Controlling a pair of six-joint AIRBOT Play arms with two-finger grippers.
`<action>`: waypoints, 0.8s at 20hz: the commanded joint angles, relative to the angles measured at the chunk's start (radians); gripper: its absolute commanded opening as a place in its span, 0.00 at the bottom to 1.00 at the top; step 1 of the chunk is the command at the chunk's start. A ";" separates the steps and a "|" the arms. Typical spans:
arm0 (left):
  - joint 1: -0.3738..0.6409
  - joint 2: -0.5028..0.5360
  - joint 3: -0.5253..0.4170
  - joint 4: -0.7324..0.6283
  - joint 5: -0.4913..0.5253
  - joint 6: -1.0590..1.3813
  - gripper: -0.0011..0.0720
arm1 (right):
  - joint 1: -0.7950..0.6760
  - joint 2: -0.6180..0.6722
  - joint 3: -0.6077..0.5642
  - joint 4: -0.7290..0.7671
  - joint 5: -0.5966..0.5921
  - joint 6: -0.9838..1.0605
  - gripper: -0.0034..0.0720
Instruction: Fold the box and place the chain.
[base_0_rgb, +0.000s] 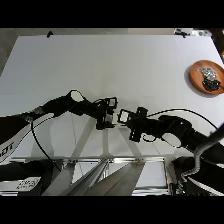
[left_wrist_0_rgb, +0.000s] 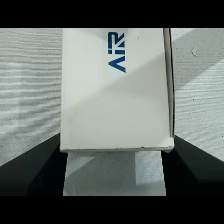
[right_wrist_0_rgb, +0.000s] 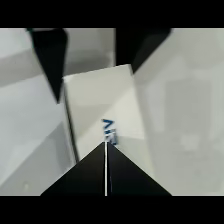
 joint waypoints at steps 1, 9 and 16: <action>-0.001 0.001 0.001 0.002 0.001 0.003 0.69 | -0.064 0.100 0.001 -0.014 0.000 0.019 0.06; -0.001 0.001 0.001 0.002 0.001 0.003 0.69 | -0.507 0.317 0.001 -0.137 0.334 0.378 0.06; -0.001 0.001 0.001 -0.005 0.002 0.003 0.69 | -0.665 0.317 0.001 -0.136 0.440 0.408 0.06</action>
